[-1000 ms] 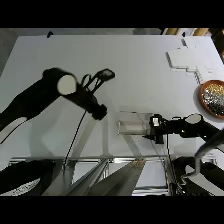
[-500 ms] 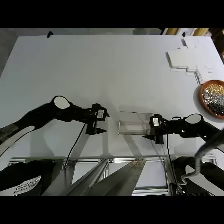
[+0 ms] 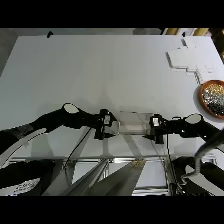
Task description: Fold the box and place the chain.
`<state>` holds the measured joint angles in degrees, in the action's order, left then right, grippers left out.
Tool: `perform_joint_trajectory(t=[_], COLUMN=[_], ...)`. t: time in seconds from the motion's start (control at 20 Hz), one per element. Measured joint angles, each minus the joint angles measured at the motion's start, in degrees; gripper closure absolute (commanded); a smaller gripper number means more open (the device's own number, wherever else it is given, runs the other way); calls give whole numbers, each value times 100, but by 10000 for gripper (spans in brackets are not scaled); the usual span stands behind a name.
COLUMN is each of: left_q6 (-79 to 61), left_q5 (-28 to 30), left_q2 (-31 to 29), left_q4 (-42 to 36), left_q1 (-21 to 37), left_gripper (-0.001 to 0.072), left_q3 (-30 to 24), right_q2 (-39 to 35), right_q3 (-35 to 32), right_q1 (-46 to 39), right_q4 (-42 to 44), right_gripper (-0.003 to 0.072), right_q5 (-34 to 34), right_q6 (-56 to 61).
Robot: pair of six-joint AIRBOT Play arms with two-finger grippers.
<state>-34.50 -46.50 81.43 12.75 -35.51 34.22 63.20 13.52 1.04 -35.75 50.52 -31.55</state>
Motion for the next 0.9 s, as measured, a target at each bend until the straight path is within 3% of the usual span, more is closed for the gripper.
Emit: perform_joint_trajectory(t=[0.55, 0.9], left_q6=[280, 439], left_q5=[249, 404], left_q2=[181, 343], left_q4=[-372, -212], left_q1=[-319, -485], left_gripper=[11, 11], left_q3=[52, 245], right_q2=[0, 0], right_q3=[0, 0], right_q1=[0, 0], right_q4=[0, 0], right_gripper=[346, 346], right_q5=[0, 0], right_q6=[-2, 0])
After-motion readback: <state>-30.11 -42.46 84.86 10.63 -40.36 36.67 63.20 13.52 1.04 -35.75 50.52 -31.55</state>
